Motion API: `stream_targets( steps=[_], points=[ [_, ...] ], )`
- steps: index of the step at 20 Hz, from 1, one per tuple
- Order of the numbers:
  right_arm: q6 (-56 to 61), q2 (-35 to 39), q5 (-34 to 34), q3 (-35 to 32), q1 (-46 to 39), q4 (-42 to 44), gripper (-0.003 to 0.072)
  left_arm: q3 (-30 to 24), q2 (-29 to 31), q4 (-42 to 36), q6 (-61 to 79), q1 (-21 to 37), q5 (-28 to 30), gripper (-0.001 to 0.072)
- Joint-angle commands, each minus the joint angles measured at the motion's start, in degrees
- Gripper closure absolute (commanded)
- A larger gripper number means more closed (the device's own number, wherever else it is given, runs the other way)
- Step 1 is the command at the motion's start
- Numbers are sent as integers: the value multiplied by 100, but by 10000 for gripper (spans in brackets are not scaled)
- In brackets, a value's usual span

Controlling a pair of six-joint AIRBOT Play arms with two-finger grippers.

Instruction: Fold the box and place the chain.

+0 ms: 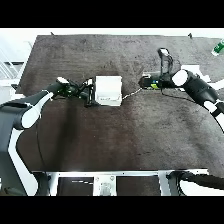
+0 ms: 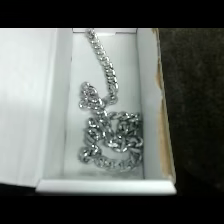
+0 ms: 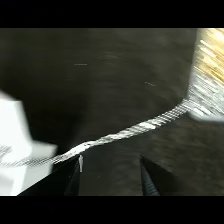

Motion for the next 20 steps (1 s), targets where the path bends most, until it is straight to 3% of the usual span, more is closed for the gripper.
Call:
stream_targets(
  steps=[1, 5, 11, 12, 14, 17, 20],
  points=[
    [297, -446, -798, -372, -330, 463, 208, -2, -4, 0, 2, 2, 0, 240],
    [289, -1141, -1397, -363, -313, 1113, 204, -2, -4, 0, 2, 2, 2, 240],
    [42, -1871, -1434, 313, -107, 1375, 223, -2, -4, 0, 2, 2, 2, 240],
    [39, -1967, -1438, 417, -107, 1370, 352, -2, -4, 0, 2, 2, 2, 240],
    [39, -2006, -1471, 481, -107, 1368, 681, -2, -4, 0, 2, 2, 2, 240],
    [-238, -1543, -1106, 437, -7, 1362, 675, -2, -4, 0, 2, 2, 0, 240],
    [-686, -470, -643, 299, 258, 1351, 676, -2, -4, 0, 2, 2, 2, 240]
  ],
)
